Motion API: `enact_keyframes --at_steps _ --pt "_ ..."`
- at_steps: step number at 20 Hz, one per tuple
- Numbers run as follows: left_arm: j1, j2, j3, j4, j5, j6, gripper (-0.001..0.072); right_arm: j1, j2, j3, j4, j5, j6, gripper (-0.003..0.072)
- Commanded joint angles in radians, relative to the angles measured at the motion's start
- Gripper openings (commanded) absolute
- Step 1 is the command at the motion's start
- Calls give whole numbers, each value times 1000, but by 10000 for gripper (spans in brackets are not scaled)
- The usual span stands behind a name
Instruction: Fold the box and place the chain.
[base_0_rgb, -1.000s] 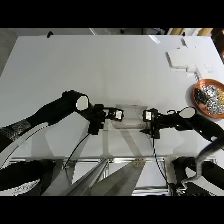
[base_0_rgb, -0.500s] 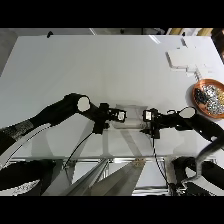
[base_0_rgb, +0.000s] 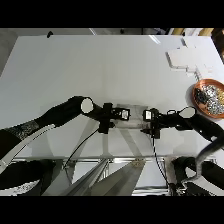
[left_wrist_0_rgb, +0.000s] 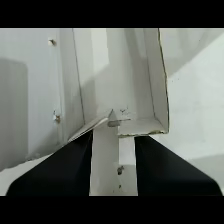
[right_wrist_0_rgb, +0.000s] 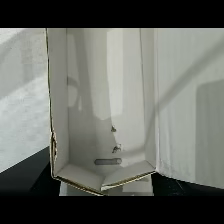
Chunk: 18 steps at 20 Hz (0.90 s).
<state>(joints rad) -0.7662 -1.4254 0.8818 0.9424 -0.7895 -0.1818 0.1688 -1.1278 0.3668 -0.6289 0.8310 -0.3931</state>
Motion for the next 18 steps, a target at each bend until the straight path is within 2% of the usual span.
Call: enact_keyframes --at_steps 1,2,10,12,13,14,16,18 --pt "-9 -1 0 -16 16 2 191 0 0 1 1 3 -1 403" --pt "-11 -1 0 -21 16 2 129 0 0 1 1 3 -1 403" --pt "-38 -25 0 -81 15 29 140 0 0 1 1 3 -1 403" --pt "-45 -35 0 -85 15 29 205 0 0 1 1 3 -1 403" --pt "-47 -37 0 -93 15 29 340 0 0 1 1 3 -1 403" --pt "-47 -38 0 -97 16 29 432 0 0 1 1 3 -1 403" --pt "-46 -38 0 -97 15 29 509 0 0 1 1 3 -1 403" --pt "-46 -36 0 -97 11 26 517 0 0 1 1 3 -1 403"
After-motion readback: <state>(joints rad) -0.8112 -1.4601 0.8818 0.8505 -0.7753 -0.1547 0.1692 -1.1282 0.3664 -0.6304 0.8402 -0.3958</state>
